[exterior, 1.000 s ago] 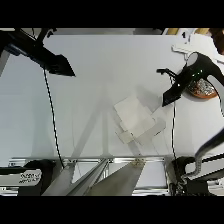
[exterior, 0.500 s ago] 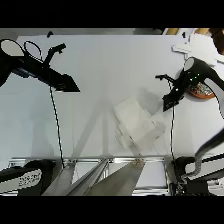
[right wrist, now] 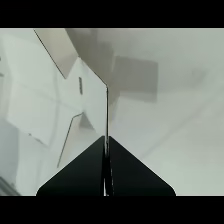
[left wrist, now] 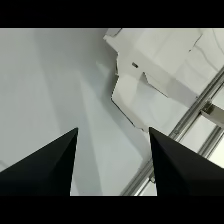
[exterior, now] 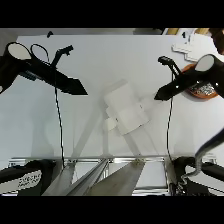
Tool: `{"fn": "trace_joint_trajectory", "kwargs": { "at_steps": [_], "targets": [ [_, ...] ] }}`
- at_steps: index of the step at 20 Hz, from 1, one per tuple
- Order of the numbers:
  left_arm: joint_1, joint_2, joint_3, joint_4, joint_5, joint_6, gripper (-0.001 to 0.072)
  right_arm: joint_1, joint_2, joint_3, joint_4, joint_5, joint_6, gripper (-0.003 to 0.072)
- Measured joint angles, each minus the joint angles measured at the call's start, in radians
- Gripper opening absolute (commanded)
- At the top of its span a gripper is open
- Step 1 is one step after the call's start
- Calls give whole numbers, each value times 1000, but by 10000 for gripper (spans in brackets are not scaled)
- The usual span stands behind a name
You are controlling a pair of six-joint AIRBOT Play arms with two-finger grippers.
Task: Fold the box and place the chain.
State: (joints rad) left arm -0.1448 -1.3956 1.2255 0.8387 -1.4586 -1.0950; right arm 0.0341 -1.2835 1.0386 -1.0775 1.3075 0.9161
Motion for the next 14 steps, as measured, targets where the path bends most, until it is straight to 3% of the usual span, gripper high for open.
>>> {"fn": "trace_joint_trajectory", "kwargs": {
  "at_steps": [2, 3, 7, 11, 14],
  "targets": [
    [-30, -19, -2, -1, 39, 36, 573, 2, 73, -92, 34, -51, -13, 15],
    [-42, -32, -3, -3, 53, 58, 639, 3, 100, -130, 50, -72, -17, 15],
    [-46, -84, -35, -98, 66, 200, 637, 3, 149, -201, 116, -145, -24, 16],
    [-20, -100, -150, -167, 61, 307, 619, 3, 162, -220, 169, -200, -27, 16],
    [-23, -101, -218, -208, 119, 399, 641, 3, 166, -225, 186, -217, -35, 16]
  ]
}}
